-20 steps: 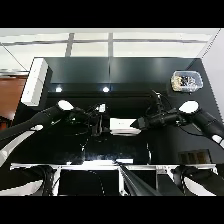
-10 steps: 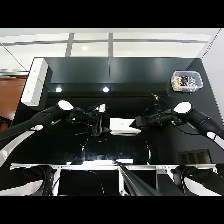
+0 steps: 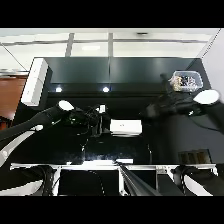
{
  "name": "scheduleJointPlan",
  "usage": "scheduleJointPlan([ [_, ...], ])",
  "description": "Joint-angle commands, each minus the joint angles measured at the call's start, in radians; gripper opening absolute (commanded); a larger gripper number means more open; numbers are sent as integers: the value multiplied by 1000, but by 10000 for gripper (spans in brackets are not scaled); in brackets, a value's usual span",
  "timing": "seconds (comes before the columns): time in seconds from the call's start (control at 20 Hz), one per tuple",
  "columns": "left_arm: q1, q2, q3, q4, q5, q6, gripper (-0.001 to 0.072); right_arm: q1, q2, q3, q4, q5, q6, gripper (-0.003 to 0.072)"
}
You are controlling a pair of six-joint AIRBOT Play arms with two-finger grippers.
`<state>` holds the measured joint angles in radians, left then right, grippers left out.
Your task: Fold the box and place the chain.
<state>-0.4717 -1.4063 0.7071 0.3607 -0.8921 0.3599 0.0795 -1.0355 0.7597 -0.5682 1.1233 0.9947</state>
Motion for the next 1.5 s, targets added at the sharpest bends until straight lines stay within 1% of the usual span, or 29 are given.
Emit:
scheduleJointPlan([
  [0.0,2,2,0,-2,0,2,584,-156,119,60,-32,94,-2,10],
  [0.05,2,11,0,-2,0,-2,709,-201,138,60,-69,113,13,10],
  [0.15,5,50,1,12,1,-39,720,-262,154,60,-133,177,32,10],
  [0.25,5,114,2,73,1,-100,720,-287,158,60,-180,236,34,11],
  [0.35,-5,172,2,70,-5,-190,720,-288,158,51,-171,230,33,10],
  [0.45,-59,188,14,16,7,-198,719,-284,158,27,-141,168,29,10],
  [0.55,-137,174,53,17,73,-260,714,-283,158,0,-129,126,29,10],
  [0.65,-201,149,93,24,141,-290,714,-283,158,-23,-123,122,18,10],
  [0.75,-227,109,132,25,166,-330,714,-283,158,-42,-123,122,10,11],
  [0.85,-225,53,170,31,164,-418,714,-283,158,-50,-124,122,-4,10],
  [1.0,-227,-13,229,79,124,-493,714,-283,158,-50,-124,122,-12,10],
  [1.1,-226,-41,258,133,109,-558,714,-283,158,-50,-123,122,-19,11],
  [1.3,-228,-88,311,214,-4,-651,714,-283,158,-50,-124,121,-28,10],
  [1.45,-240,-98,320,253,8,-659,714,-283,158,-50,-124,121,-34,11],
])
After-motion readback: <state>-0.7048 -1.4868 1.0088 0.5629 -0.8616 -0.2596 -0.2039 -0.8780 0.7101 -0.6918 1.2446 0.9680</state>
